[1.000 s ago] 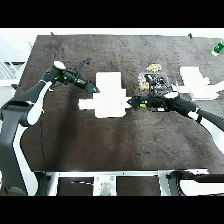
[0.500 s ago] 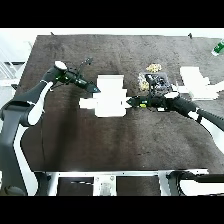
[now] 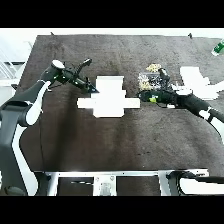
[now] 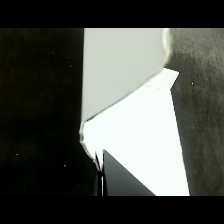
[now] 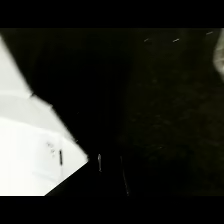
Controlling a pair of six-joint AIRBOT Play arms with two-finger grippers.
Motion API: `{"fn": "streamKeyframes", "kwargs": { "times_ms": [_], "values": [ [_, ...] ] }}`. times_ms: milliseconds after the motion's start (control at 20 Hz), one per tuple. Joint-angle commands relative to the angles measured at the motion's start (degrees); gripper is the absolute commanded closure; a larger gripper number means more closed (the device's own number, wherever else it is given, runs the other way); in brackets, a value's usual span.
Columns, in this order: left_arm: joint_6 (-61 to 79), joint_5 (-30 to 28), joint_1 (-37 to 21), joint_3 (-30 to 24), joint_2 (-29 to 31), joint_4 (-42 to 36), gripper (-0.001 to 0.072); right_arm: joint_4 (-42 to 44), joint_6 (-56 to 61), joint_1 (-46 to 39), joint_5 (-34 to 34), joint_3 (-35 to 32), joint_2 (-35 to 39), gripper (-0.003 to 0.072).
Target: Fold the box and place the chain.
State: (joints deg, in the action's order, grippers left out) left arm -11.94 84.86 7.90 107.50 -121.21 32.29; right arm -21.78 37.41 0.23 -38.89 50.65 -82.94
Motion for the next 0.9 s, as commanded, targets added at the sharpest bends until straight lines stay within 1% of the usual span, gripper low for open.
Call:
{"fn": "streamKeyframes", "kwargs": {
  "times_ms": [0,50,200,250,450,650,850],
  "values": [
    [10.10,-0.96,0.52,-2.34,0.96,-0.55,0.0698,0.37,0.02,-3.10,-0.57,-0.11,0.57,0.0515],
    [12.46,-2.91,0.52,-4.20,1.86,-1.31,0.0699,0.35,-0.04,-3.21,-0.50,-0.13,0.52,0.0515],
    [20.57,-10.84,0.50,-12.07,5.42,-4.72,0.0698,0.37,-0.22,-3.19,-0.50,-0.20,0.52,0.0515],
    [22.99,-12.55,0.50,-13.79,6.05,-5.86,0.0698,0.37,-0.20,-3.19,-0.50,-0.20,0.52,0.0515],
    [29.07,-16.70,0.50,-17.70,6.32,-8.24,0.0698,0.35,-0.22,-3.19,-0.50,-0.31,0.52,0.0515],
    [32.22,-17.35,0.50,-20.33,6.29,-8.79,0.0698,0.35,-0.22,-3.19,-0.50,-0.31,0.52,0.0515],
    [32.57,-17.16,0.50,-20.31,6.25,-8.72,0.0697,0.35,-0.22,-3.19,-0.50,-0.31,0.52,0.0515]
  ]
}}
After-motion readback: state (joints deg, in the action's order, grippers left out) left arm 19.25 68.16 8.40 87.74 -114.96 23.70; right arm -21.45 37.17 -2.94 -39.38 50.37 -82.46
